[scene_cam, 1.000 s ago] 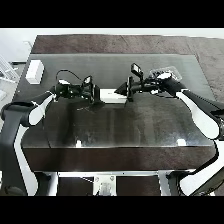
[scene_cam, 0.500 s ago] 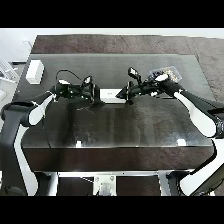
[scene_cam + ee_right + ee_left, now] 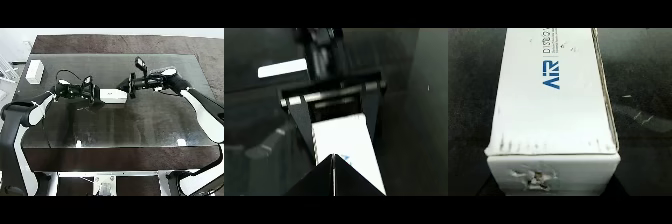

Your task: Fold the box and place the chain.

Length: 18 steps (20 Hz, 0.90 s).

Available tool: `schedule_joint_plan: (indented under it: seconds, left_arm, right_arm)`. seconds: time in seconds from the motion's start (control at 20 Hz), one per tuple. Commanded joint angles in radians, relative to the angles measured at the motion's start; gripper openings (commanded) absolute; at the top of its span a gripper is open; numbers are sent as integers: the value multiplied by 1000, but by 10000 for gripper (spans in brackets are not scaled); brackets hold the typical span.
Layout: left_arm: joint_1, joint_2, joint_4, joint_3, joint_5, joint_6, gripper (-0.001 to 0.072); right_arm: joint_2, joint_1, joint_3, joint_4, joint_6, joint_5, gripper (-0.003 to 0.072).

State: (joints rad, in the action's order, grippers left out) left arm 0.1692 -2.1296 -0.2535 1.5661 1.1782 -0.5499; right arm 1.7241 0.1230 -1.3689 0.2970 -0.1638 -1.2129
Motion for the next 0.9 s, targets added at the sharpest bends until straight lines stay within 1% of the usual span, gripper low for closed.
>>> schedule_joint_plan:
  seconds: [0.0,0.1,0.2,0.3,0.35,0.45,0.55,0.65,0.7,0.85]
  left_arm:
    - [-1,0,0,0,0,-1,484]
    - [-1,0,0,0,0,-1,484]
    - [-1,0,0,0,0,0,484]
    - [-1,0,1,0,1,0,484]
    - [-1,0,1,0,0,0,484]
    - [-1,2,1,0,0,0,484]
    - [-1,2,2,0,2,0,484]
    - [-1,2,14,0,3,0,483]
    - [-1,2,18,0,4,0,484]
    - [-1,1,21,0,13,2,484]
  right_arm:
    - [-102,-22,-2,-79,12,-22,2]
    - [-156,-43,12,-52,68,-18,-1]
    - [-229,-68,74,-17,121,55,-2]
    - [-346,-78,212,-16,132,212,-2]
    - [-419,-80,301,-16,151,323,-2]
    - [-552,-93,473,-16,209,503,0]
    - [-640,-124,613,-17,243,603,0]
    - [-677,-161,698,-17,243,615,1]
    - [-680,-174,721,-17,243,615,1]
    - [-679,-192,750,-16,243,614,2]
